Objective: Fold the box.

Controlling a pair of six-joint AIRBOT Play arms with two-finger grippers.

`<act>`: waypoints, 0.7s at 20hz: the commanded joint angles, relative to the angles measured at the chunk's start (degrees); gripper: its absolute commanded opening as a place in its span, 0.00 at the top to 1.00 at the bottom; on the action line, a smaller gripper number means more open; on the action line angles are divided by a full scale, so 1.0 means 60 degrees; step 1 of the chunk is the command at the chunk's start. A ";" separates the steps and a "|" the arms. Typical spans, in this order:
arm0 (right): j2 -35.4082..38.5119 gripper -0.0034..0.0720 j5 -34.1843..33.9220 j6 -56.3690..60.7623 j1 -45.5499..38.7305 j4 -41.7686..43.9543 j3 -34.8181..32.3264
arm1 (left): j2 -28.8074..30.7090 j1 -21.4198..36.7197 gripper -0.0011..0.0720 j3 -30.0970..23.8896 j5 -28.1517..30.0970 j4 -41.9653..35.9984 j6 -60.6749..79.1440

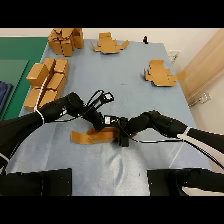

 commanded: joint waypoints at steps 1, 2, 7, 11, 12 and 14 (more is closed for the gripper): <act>0.0007 0.15 -0.0277 -0.0004 0.0000 0.0040 0.0015 | -0.0036 0.0000 0.96 0.0109 0.0098 0.0000 -0.0004; 0.0007 0.15 -0.0306 -0.0004 0.0000 0.0044 0.0015 | -0.0036 0.0000 0.96 0.0109 0.0098 0.0000 0.0011; 0.0007 0.15 -0.0718 0.0000 0.0000 0.0404 0.0149 | -0.0036 0.0000 0.96 0.0109 0.0164 -0.0004 0.0018; 0.0004 0.15 -0.0805 -0.0004 0.0000 0.0568 0.0295 | -0.0026 -0.0004 0.96 0.0109 0.0149 -0.0007 0.0018; 0.0004 0.15 -0.0783 -0.0004 0.0000 0.0565 0.0291 | -0.0018 -0.0004 0.96 0.0109 0.0149 -0.0007 0.0018; 0.0004 0.17 -0.0769 -0.0004 0.0000 0.0565 0.0291 | 0.0018 -0.0004 0.96 0.0109 0.0149 -0.0007 0.0022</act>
